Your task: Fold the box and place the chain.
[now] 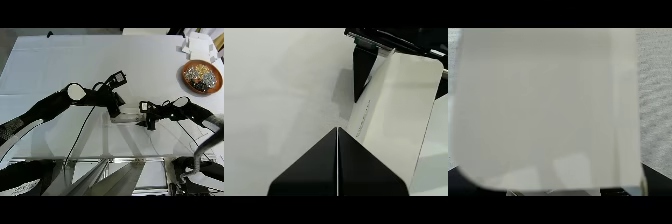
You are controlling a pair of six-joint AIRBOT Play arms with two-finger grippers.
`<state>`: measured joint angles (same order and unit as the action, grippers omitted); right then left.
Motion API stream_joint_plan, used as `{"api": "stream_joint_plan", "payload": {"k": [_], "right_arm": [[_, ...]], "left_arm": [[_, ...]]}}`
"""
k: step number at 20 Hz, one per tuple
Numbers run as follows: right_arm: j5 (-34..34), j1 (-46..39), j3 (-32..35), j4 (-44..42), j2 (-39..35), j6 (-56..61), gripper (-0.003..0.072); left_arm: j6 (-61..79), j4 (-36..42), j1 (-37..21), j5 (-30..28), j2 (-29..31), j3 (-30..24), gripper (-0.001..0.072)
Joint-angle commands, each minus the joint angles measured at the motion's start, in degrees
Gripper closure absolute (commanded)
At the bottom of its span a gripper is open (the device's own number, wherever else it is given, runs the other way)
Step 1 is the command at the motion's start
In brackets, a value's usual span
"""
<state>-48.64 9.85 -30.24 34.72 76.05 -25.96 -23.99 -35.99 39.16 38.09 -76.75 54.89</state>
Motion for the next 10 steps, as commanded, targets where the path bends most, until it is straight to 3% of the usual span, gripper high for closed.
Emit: {"api": "stream_joint_plan", "payload": {"k": [1,4,7,10], "right_arm": [[0.0,-0.02,0.02,0.0,-0.04,0.0,0.0291],[0.0,-0.02,0.02,0.0,-0.04,0.0,0.0291],[0.0,-0.02,0.02,0.0,-0.02,0.0,0.0291],[0.0,-0.02,0.02,0.0,-0.02,0.0,0.0291]], "left_arm": [[8.81,-2.05,0.04,4.44,3.98,0.07,0.0711],[10.97,-7.28,0.04,14.62,8.81,0.07,0.0711],[10.91,-10.1,0.61,26.95,8.28,0.04,0.0711],[10.29,-9.4,0.96,25.83,3.65,-0.07,0.0711]]}}
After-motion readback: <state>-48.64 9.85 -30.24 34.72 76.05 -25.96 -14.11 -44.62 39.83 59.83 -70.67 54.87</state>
